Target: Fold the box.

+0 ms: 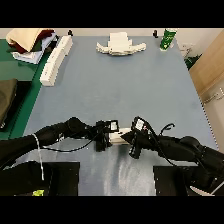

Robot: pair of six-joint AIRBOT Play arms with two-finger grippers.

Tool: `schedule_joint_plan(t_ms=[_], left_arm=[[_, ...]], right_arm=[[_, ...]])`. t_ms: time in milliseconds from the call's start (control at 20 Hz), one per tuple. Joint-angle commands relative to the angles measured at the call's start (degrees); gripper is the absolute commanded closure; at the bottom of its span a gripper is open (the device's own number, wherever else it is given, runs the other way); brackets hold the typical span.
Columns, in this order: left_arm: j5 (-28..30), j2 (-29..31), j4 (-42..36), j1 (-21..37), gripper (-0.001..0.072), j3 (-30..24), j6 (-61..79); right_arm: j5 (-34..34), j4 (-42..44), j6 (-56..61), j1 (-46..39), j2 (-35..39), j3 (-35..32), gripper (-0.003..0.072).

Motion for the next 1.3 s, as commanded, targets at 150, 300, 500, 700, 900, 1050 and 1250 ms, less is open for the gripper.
schedule_joint_plan(t_ms=[150, 300, 500, 700, 900, 1050, 1250], left_arm=[[0.00, 0.00, 0.02, 0.00, 0.0243, 0.00, 0.00], [0.00, 0.00, 0.00, 0.00, 0.0244, 0.00, 0.00], [0.00, 0.00, 0.02, 0.00, 0.0243, 0.00, 0.00], [0.00, 0.00, 0.02, 0.00, 0.0244, 0.00, 0.00], [0.00, 0.00, 0.02, 0.00, 0.0244, 0.00, 0.00], [0.00, 0.00, 0.02, 0.00, 0.0244, 0.00, 0.00], [0.00, 0.00, 0.02, 0.00, 0.0244, 0.00, 0.00]], right_arm=[[13.66, 2.82, 6.12, 4.85, -0.72, -7.41, 0.0682], [14.16, 2.80, 6.10, 4.83, -3.17, -7.41, 0.0682], [14.14, 2.80, 6.12, 4.83, -5.33, -7.41, 0.0682], [14.10, 2.82, 6.14, 4.83, -5.75, -7.41, 0.0682], [14.12, 2.78, 6.12, 4.83, -5.92, -7.41, 0.0682], [14.64, 2.64, 6.10, 4.83, -5.79, -7.34, 0.0682], [16.02, 2.56, 6.08, 4.83, -1.33, -7.28, 0.0682]])
